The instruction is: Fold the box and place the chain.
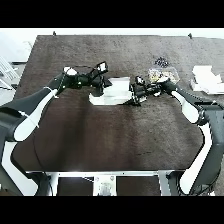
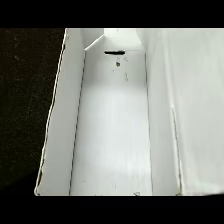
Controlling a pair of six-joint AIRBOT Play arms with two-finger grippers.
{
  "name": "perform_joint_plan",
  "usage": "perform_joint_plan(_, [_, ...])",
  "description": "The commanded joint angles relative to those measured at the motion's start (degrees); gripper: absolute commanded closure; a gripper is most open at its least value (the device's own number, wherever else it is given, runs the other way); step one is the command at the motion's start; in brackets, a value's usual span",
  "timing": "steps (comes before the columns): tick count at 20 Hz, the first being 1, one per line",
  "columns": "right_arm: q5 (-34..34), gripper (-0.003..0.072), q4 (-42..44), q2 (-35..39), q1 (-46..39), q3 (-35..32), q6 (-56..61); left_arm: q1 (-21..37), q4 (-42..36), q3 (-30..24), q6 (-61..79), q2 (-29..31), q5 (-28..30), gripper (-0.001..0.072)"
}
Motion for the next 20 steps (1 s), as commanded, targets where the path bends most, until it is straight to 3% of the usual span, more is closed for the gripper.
perform_joint_plan(1, [0.0,0.0061,0.0,0.0,0.0,0.0,0.0,0.0,-0.9,0.1,1.3,-0.5,6.2,0.0694])
perform_joint_plan(20, [0.0,0.0061,0.0,0.0,0.0,0.0,0.0,-2.7,-0.2,0.9,-1.1,-5.2,7.0,0.0691])
